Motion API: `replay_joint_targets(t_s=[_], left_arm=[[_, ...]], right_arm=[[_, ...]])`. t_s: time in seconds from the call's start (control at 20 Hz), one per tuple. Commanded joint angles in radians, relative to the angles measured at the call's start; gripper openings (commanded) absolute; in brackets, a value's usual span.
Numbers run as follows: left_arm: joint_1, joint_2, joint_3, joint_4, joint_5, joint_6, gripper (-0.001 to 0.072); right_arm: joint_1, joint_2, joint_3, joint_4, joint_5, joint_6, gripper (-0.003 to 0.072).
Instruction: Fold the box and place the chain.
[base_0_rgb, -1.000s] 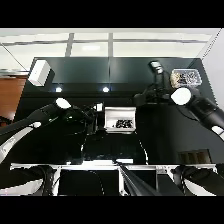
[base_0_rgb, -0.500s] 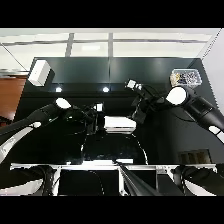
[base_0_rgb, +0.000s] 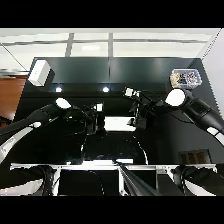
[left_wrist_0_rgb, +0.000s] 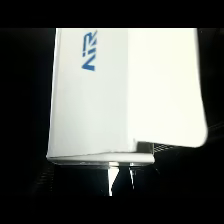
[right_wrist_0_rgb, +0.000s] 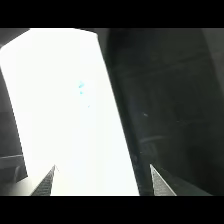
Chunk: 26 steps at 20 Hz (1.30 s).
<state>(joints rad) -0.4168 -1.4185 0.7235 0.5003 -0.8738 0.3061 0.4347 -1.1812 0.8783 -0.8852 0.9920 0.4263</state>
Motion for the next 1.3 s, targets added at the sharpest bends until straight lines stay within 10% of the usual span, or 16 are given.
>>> replay_joint_targets(t_s=[0.0,0.4,0.5,0.7,1.25], left_arm=[[0.000,-0.001,0.000,0.001,0.001,0.000,0.0482],[0.000,-0.001,0.000,0.001,0.001,0.000,0.0482],[0.000,-0.001,0.000,0.001,0.001,0.000,0.0482],[0.000,-0.001,0.000,0.001,0.001,0.000,0.0482],[0.000,-0.001,0.000,0.001,0.001,0.000,0.0483]], right_arm=[[0.011,0.000,-0.001,0.034,0.050,-0.017,0.0704],[0.016,-0.019,-0.001,0.015,0.013,-0.028,0.0701],[0.016,-0.027,-0.001,0.013,0.013,-0.028,0.0462],[0.016,-0.028,-0.001,0.013,-0.002,-0.027,0.0296],[0.016,-0.050,-0.001,0.013,-0.002,-0.027,0.0296]])
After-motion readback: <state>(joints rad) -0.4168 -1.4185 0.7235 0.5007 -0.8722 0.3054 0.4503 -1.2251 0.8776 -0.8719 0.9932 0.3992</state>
